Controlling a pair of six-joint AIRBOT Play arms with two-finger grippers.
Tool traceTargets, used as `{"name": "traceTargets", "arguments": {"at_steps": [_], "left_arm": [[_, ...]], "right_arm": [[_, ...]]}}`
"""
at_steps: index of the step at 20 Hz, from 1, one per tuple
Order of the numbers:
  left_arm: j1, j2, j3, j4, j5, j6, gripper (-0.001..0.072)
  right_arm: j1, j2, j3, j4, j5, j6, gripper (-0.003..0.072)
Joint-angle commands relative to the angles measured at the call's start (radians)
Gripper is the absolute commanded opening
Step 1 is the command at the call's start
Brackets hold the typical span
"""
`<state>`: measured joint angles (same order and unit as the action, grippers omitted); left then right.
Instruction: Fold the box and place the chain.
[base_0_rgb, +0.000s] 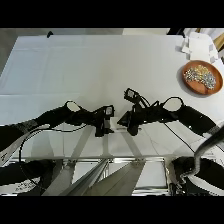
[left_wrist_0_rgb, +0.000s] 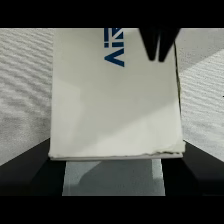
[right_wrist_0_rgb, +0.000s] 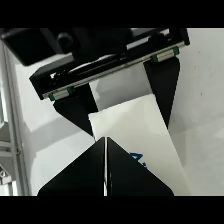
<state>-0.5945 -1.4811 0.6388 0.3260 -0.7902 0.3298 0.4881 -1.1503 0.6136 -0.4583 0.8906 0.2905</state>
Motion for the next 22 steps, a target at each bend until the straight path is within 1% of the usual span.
{"name": "traceTargets", "arguments": {"at_steps": [1,4,8,14,18,22], "left_arm": [[0.0,0.001,0.0,0.003,0.001,0.002,0.039],[0.0,0.001,0.0,0.003,0.001,0.002,0.039],[0.0,0.001,0.0,0.003,0.001,0.002,0.039],[0.001,0.001,0.0,0.003,0.001,0.002,0.039],[0.0,0.001,0.0,0.003,0.001,0.002,0.039],[0.001,0.001,0.0,0.003,0.001,0.002,0.039]], "right_arm": [[0.015,0.001,0.001,0.025,-0.025,-0.013,0.002],[0.065,-0.03,0.001,0.014,-0.085,-0.013,0.002],[0.077,-0.069,0.001,-0.038,-0.085,-0.002,0.002],[0.113,-0.084,0.001,-0.195,-0.093,0.056,0.002],[0.13,-0.1,0.001,-0.2,-0.095,0.068,0.002],[0.13,-0.046,0.001,-0.2,-0.111,0.068,0.002]]}}
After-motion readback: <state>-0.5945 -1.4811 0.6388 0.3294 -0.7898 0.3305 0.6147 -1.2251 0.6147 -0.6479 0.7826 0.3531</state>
